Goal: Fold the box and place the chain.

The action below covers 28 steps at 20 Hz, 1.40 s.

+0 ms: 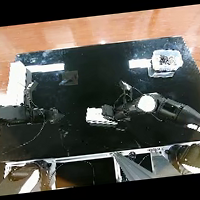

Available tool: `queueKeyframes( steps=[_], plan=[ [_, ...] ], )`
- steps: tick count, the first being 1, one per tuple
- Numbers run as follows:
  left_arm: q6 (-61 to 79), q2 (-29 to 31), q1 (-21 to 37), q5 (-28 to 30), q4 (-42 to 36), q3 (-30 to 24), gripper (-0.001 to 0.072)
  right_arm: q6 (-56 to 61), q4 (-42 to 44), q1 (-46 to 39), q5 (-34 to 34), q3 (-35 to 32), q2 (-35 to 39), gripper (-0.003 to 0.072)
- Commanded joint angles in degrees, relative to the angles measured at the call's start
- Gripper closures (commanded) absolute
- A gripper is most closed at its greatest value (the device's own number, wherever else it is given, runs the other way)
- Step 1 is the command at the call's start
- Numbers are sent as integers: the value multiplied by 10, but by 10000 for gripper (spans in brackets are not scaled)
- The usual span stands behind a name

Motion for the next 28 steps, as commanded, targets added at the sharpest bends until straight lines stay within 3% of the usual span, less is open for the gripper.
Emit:
queueKeyframes(
  steps=[1,4,7,9,11,13,14,17,20,28],
  plan=[
    [6,0,-10,-3,0,0,267,-3,-2,-1,-1,0,10,654],
    [60,-10,-44,-3,-16,6,267,-14,-6,-5,0,0,11,654],
    [174,-73,-87,42,-30,65,267,-53,-16,-52,22,0,34,654],
    [275,-133,-118,91,-30,132,266,-64,-66,-112,76,0,67,654],
    [380,-187,-155,103,-21,189,254,-65,-142,-176,162,0,98,654],
    [476,-229,-195,98,-3,223,116,-67,-208,-221,232,0,121,654],
    [514,-245,-215,95,11,232,93,-75,-224,-235,254,0,127,654],
    [557,-267,-259,47,56,233,83,-89,-240,-247,275,0,129,655],
    [577,-278,-267,26,64,233,83,-90,-240,-246,262,0,129,654],
    [623,-280,-265,21,21,233,84,-90,-240,-246,243,0,129,654]
  ],
)
